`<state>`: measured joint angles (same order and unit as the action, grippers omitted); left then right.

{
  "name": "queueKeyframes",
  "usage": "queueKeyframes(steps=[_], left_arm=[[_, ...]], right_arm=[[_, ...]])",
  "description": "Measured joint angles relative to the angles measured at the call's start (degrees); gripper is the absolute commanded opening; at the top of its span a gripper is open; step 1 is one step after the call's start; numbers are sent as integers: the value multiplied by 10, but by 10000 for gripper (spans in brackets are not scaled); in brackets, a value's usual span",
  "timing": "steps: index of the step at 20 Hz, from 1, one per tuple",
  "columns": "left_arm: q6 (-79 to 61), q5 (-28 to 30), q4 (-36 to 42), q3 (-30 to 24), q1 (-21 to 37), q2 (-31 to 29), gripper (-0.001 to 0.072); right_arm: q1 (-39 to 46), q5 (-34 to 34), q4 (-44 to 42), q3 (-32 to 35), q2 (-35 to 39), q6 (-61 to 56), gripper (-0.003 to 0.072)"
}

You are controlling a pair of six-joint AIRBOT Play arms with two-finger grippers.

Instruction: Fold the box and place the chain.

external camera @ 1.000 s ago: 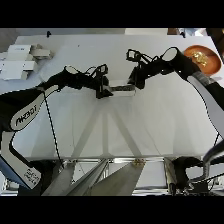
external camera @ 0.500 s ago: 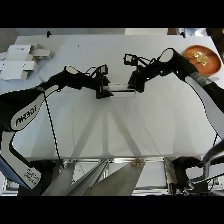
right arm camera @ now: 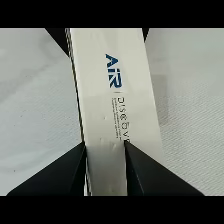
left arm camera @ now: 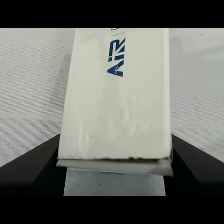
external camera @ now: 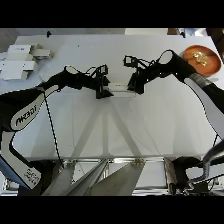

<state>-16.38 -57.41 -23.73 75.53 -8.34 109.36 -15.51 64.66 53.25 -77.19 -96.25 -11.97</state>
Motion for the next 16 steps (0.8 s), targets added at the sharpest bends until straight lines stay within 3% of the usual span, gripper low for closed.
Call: queueKeyframes(steps=[2,4,14,16], left_arm=[[0,1,0,0,0,0,395],[0,1,0,0,0,0,395],[3,4,3,0,0,0,395],[3,3,3,0,0,0,395]], right_arm=[[-1,1,4,3,0,-1,240],[-1,4,5,5,0,-3,361],[-2,-16,12,7,54,-3,361],[-1,-27,11,7,66,-3,331]])
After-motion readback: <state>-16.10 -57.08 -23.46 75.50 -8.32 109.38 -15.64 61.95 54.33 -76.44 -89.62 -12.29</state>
